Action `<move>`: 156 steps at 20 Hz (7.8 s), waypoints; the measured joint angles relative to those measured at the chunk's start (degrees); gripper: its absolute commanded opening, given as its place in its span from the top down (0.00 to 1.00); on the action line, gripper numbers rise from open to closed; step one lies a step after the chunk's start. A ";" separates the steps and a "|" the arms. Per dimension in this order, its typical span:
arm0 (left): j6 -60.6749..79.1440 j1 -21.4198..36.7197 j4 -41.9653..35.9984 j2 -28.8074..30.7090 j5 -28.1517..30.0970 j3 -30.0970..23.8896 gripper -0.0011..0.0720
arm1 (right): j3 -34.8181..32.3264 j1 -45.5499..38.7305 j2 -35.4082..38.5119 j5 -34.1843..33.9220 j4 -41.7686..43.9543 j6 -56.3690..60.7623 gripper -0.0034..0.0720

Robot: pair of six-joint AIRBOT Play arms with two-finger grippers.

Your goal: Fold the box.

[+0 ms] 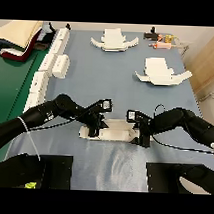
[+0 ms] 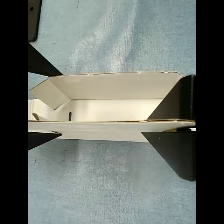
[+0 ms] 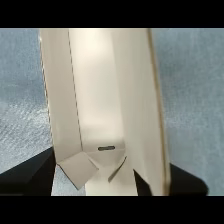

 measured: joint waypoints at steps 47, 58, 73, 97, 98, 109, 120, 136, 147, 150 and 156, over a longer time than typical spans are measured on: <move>-0.02 0.00 -0.02 0.00 0.02 0.00 0.97 | -1.36 0.11 -4.22 4.59 2.27 -4.35 0.07; -0.02 0.00 0.00 0.00 0.04 0.00 0.97 | -1.66 0.11 -5.84 5.75 3.15 -4.37 0.10; 0.00 0.00 -0.02 0.00 0.04 0.00 0.97 | -2.25 0.11 -4.31 5.42 2.80 -4.96 0.31; -0.02 0.00 -0.02 0.00 0.04 0.00 0.97 | -2.21 0.31 -4.15 8.83 1.51 -6.69 0.07; -0.02 0.00 -0.02 0.00 0.04 0.00 0.97 | -2.25 0.50 -4.15 8.81 1.40 -6.69 0.07; -0.02 0.00 0.00 0.00 0.00 0.00 0.97 | -3.19 1.29 -4.11 10.21 0.79 -6.73 0.34; -0.02 0.00 0.00 0.00 0.02 0.00 0.97 | -3.19 1.29 -4.11 10.14 0.63 -6.71 0.34; -2.38 0.13 1.20 -0.09 -0.83 -0.02 0.48 | -3.19 1.29 -4.11 9.97 0.55 -6.73 0.34; -27.50 0.48 16.59 6.62 -4.28 0.07 0.45 | -3.19 1.29 -4.11 9.94 0.55 -6.69 0.34; -41.29 0.48 26.56 11.45 -8.61 0.07 0.97 | -3.19 1.29 -4.11 9.97 0.55 -6.69 0.34; -55.63 -1.36 15.28 14.25 -14.69 0.00 0.97 | -3.21 1.29 -4.11 9.99 0.57 -6.69 0.34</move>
